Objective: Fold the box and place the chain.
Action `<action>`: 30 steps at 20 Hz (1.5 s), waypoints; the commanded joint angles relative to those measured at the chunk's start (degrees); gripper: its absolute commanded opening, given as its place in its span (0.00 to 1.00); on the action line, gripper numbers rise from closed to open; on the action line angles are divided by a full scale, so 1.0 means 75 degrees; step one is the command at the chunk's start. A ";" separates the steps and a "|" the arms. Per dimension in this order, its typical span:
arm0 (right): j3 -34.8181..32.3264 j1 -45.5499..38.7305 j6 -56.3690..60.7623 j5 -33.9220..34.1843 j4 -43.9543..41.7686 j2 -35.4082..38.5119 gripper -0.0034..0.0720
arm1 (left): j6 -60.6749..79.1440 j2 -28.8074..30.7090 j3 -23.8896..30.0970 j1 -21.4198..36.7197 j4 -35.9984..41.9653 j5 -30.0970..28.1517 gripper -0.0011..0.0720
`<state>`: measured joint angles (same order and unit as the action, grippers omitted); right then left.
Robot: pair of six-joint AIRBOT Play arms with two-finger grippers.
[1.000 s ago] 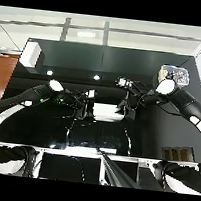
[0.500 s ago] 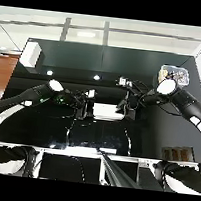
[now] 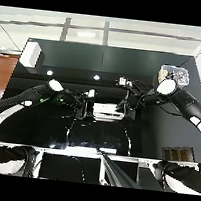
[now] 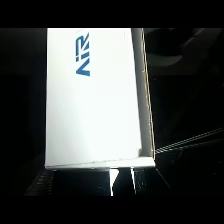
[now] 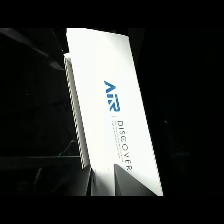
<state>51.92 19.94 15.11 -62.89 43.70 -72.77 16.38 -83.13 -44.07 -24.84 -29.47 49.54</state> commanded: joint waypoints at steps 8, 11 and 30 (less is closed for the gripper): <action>0.0003 0.0009 0.0012 -0.0017 0.0015 -0.0003 0.22 | 0.0006 -0.0006 -0.0003 -0.0006 0.0000 0.0000 0.51; 0.0000 0.0009 0.0122 -0.0085 0.0137 -0.0006 0.22 | 0.0006 -0.0006 -0.0003 -0.0006 -0.0003 0.0000 0.51; -0.0105 0.0009 0.0303 -0.0210 0.0408 -0.0023 0.24 | 0.0006 -0.0006 -0.0003 -0.0006 -0.0003 0.0000 0.51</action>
